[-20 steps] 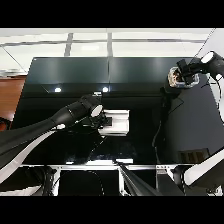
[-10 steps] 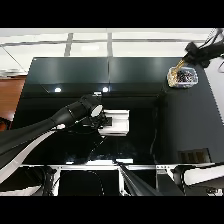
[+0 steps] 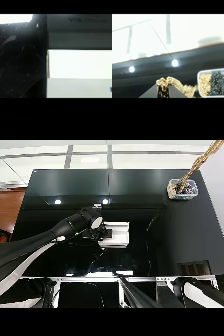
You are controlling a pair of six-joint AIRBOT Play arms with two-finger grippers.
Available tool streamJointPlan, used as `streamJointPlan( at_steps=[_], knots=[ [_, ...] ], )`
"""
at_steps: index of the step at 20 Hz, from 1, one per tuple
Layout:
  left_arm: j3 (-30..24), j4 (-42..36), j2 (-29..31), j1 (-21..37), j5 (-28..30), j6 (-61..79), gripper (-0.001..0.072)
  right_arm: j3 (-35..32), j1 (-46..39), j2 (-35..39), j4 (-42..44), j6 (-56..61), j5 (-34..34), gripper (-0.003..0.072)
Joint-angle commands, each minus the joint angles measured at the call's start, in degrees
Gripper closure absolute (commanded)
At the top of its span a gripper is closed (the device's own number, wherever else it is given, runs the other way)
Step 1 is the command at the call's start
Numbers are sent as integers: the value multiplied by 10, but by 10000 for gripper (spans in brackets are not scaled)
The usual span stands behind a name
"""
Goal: Fold the box and place the chain.
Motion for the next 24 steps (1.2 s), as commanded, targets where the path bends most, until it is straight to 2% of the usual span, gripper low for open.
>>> streamJointPlan(
  at_steps=[1, 5, 8, 11, 14, 19, 24],
  knots=[
    [0, 0, 0, 1, 0, 0, 682, 0, 16, 72, 19, -14, 32, 680],
    [0, 0, 0, 1, 0, 0, 682, 0, 52, 107, 83, -14, 71, 679],
    [0, 0, 0, 1, 0, 0, 682, 0, 92, 116, 153, -14, 132, 678],
    [0, 0, 0, 1, 0, 0, 682, -1, 158, 116, 164, -13, 166, 679],
    [0, 0, 0, 0, 0, 0, 682, -3, 224, 116, 162, 1, 157, 678],
    [0, 0, 0, 0, -1, 0, 682, -14, 325, 98, 160, 12, 97, 678],
    [0, 0, 0, 0, -1, 0, 682, -14, 377, 56, 159, 12, 55, 678]
  ],
)
